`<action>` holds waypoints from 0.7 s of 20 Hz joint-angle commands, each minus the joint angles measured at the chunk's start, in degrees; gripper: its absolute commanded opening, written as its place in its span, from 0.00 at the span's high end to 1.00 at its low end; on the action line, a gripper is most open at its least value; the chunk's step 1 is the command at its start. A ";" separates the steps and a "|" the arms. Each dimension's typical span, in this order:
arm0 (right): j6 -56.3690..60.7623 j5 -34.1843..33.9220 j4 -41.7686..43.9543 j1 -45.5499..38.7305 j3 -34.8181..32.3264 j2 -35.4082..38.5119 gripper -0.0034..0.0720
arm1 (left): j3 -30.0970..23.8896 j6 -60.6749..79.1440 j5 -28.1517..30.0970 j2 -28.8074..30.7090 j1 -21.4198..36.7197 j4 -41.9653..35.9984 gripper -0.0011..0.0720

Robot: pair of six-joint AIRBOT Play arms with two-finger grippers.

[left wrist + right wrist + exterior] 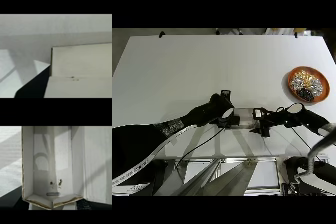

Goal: Fold the box and place the chain.

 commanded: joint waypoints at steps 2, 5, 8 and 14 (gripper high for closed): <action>0.17 -0.02 0.13 0.02 0.00 0.04 0.52 | 0.00 -0.28 -0.15 0.00 -0.02 0.13 0.75; 0.17 -0.02 0.11 0.02 0.00 0.04 0.52 | 0.00 -0.28 -0.20 0.00 0.00 0.13 0.85; 0.17 -0.02 0.13 0.02 0.00 0.04 0.52 | 0.00 -0.26 -0.42 0.07 0.09 0.09 0.98; 0.17 -0.02 0.13 0.02 0.00 0.04 0.52 | 0.00 -0.02 -1.70 2.97 1.88 -0.11 0.52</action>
